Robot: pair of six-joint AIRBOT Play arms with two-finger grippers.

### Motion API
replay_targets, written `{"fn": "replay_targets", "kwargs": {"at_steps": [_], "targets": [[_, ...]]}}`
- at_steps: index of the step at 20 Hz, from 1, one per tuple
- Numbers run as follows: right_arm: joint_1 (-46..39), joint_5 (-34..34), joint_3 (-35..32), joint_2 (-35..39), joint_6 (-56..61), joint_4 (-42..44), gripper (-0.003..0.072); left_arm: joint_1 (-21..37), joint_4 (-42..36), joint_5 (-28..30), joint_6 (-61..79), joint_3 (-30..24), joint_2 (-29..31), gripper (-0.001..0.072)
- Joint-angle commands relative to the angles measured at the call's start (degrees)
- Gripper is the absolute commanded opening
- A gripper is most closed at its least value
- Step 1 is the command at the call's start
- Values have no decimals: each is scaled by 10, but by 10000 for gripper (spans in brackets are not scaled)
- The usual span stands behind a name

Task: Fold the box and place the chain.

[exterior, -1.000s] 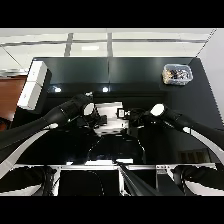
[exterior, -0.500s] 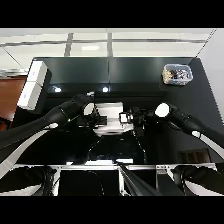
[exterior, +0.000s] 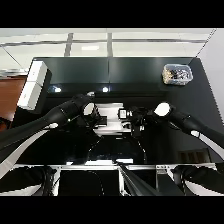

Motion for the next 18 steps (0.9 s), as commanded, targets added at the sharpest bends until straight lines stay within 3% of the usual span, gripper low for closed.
{"fn": "replay_targets", "kwargs": {"at_steps": [1, 3, 4, 5, 6, 8, 9, 10, 11, 13, 15, 18], "targets": [[3, -3, 0, -25, -3, 100, 204, 0, 0, 0, 0, 0, 0, 27], [3, -5, 0, -33, -3, 100, 244, 0, 0, 0, 0, 0, 0, 27], [3, -7, 0, -33, -3, 101, 405, 0, 0, 0, 0, 0, 0, 26], [3, -8, 0, -33, -3, 100, 428, 0, 0, 0, 0, 0, 0, 27], [3, -5, 0, -33, -1, 99, 252, 0, 0, 0, 0, 0, 0, 27], [3, -5, 0, -33, 11, 99, 372, 0, 0, 1, 0, 0, 0, 27], [1, -3, 0, -32, 38, 97, 274, 0, 0, 3, 0, 0, 0, 27], [-6, 5, 0, -25, 91, 92, 87, 0, 0, 4, 0, 0, 0, 27], [-21, 25, 3, -9, 184, 71, 18, 0, 0, 5, 0, 0, 0, 27], [-79, 90, 26, 40, 439, -14, 18, 0, 0, 5, 0, 0, 0, 28], [-181, 154, 42, 90, 620, -90, 18, 0, 0, 3, 0, 0, 0, 28], [-351, 192, 16, 91, 777, -108, 18, 0, 0, 3, 0, 0, 0, 28]]}}
